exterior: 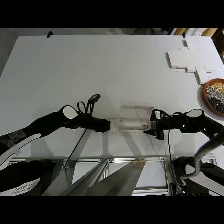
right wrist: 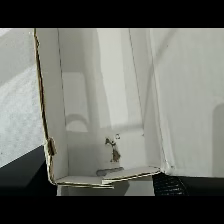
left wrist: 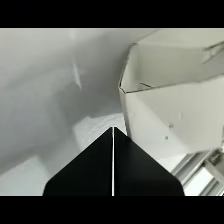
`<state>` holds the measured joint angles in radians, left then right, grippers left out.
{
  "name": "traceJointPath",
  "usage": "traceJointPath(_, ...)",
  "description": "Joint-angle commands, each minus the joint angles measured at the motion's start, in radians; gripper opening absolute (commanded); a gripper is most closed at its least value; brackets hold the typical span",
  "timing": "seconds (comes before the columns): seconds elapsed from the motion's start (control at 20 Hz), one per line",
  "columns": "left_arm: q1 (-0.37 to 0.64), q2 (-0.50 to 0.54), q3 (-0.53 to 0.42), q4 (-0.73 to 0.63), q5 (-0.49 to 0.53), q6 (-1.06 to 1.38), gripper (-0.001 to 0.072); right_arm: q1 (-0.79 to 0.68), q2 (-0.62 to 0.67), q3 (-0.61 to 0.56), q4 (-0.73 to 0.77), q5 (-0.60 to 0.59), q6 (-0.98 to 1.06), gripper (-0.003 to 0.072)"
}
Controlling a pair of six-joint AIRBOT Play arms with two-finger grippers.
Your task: Fold the box and place the chain.
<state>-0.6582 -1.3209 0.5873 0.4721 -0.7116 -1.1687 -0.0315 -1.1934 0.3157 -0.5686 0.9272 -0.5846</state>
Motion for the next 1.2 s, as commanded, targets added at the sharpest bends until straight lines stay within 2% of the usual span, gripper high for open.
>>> traceJointPath(0.0, -0.029, 0.020, 0.035, -0.030, 0.010, 0.028, 0.0009, -0.001, 0.001, 0.001, 0.000, 0.000, 0.000, 0.0411)
traceJointPath(0.2, -0.034, 0.035, 0.053, -0.028, 0.021, 0.020, 0.0027, -0.001, 0.001, 0.001, 0.000, 0.000, 0.000, 0.0411)
traceJointPath(0.3, -0.035, 0.037, 0.059, -0.029, 0.020, 0.019, 0.0162, -0.001, 0.001, 0.001, 0.000, 0.000, 0.000, 0.0411)
traceJointPath(0.7, -0.062, 0.039, 0.070, -0.032, 0.052, 0.020, 0.0166, -0.001, 0.001, 0.001, 0.000, 0.000, 0.000, 0.0411)
traceJointPath(0.8, -0.081, 0.039, 0.072, -0.029, 0.076, 0.019, 0.0284, -0.001, 0.001, 0.001, 0.000, 0.000, 0.000, 0.0411)
traceJointPath(0.85, -0.088, 0.039, 0.077, -0.019, 0.076, 0.018, 0.0284, -0.001, 0.001, 0.001, 0.000, 0.000, 0.000, 0.0411)
traceJointPath(1.15, -0.138, -0.017, 0.200, 0.245, 0.050, -0.240, 0.0297, -0.001, 0.001, 0.001, 0.000, 0.000, 0.000, 0.0411)
